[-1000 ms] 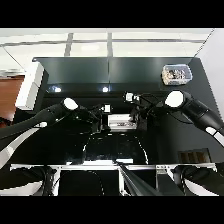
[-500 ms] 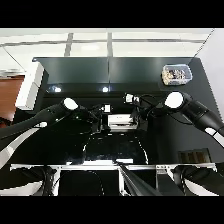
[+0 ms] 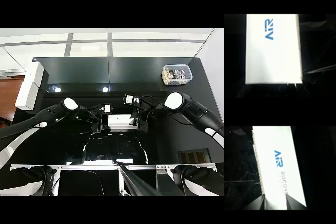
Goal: Fold the box and place the chain.
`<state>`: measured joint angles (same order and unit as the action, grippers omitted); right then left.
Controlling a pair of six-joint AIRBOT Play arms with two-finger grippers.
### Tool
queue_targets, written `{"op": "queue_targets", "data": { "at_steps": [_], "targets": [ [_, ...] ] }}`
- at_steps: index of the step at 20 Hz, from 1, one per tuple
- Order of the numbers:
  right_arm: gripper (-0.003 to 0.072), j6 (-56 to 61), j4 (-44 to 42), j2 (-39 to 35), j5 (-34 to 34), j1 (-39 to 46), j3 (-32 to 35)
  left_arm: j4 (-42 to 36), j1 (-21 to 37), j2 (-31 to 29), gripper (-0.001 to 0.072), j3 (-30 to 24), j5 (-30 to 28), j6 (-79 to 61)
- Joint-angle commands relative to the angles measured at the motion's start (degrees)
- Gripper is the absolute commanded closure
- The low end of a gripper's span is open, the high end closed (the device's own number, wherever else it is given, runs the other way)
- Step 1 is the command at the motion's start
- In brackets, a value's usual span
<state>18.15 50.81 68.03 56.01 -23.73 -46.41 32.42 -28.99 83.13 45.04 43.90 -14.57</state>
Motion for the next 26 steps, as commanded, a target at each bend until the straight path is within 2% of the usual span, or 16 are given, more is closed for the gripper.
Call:
{"op": "queue_targets", "data": {
  "at_steps": [1,5,8,10,11,12,15,17,22,26],
  "targets": [
    [0.0365,0.02,0.00,0.04,0.28,0.02,1.33,0.02,-0.04,0.02,0.0252,0.04,0.00,0.04],
    [0.0365,1.38,0.28,-0.31,0.57,0.04,1.44,0.02,-0.04,0.02,0.0251,0.04,0.00,0.04],
    [0.0367,18.14,1.84,-3.61,2.34,0.81,-1.42,0.02,-0.04,0.02,0.0251,0.04,0.02,0.04],
    [0.0394,29.42,-3.06,-4.90,5.40,2.27,-1.46,0.00,-0.02,0.02,0.0251,0.04,0.02,0.04],
    [0.0605,30.05,-7.50,-4.83,7.56,2.67,-0.85,-0.02,-0.02,0.02,0.0251,0.04,0.02,0.04],
    [0.0683,30.12,-11.47,-4.76,7.45,2.64,0.24,-0.07,-0.02,0.00,0.0251,0.04,0.02,0.04],
    [0.0683,33.38,-19.10,-2.69,0.28,2.64,3.23,-0.07,-0.02,0.00,0.0245,0.04,0.07,0.04],
    [0.0683,33.42,-21.86,0.44,-2.10,2.64,4.24,-0.07,-0.02,0.00,0.0245,0.04,0.07,0.04],
    [0.0676,36.46,-18.08,8.72,-3.58,2.64,5.75,-0.07,-0.02,0.00,0.0245,0.04,0.07,0.04],
    [0.0676,35.74,-16.68,8.07,-2.23,3.19,5.64,-0.07,-0.02,0.00,0.0245,0.04,0.07,0.04]
  ]
}}
